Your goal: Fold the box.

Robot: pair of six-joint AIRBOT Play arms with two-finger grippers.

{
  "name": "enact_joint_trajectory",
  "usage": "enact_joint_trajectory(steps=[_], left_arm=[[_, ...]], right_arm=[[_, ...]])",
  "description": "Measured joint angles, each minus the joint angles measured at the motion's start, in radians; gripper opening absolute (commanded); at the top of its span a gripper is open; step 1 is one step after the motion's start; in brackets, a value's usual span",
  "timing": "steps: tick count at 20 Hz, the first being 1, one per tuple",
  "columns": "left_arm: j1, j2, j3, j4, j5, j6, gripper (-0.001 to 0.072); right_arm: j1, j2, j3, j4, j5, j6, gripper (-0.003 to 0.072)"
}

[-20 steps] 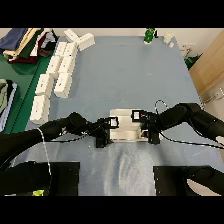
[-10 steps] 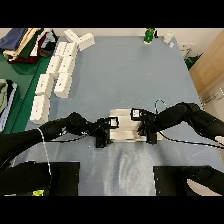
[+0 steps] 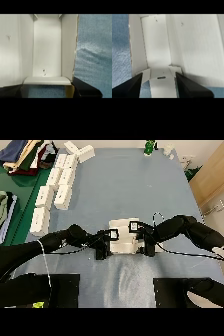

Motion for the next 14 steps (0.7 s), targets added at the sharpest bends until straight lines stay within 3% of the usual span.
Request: enact_joint_trajectory(steps=[5, 6, 7, 9, 14], left_arm=[[0.000, 0.000, 0.000, 0.000, 0.000, 0.000, 0.0471], [0.000, 0.000, 0.000, 0.000, 0.000, 0.000, 0.0471], [0.000, 0.000, 0.000, 0.000, 0.000, 0.000, 0.0471], [0.000, 0.000, 0.000, 0.000, 0.000, 0.000, 0.0471], [0.000, 0.000, 0.000, 0.000, 0.000, 0.000, 0.0471]], right_arm=[[0.001, 0.000, 0.000, -0.003, -0.001, 0.000, 0.0619], [0.001, 0.002, 0.000, -0.005, -0.002, 0.005, 0.0393], [0.001, 0.004, 0.000, -0.010, -0.005, 0.019, 0.0231], [0.002, 0.016, -0.001, -0.050, -0.013, 0.109, 0.0005], [-0.001, 0.083, -0.001, -0.278, -0.055, 0.563, 0.0004]])
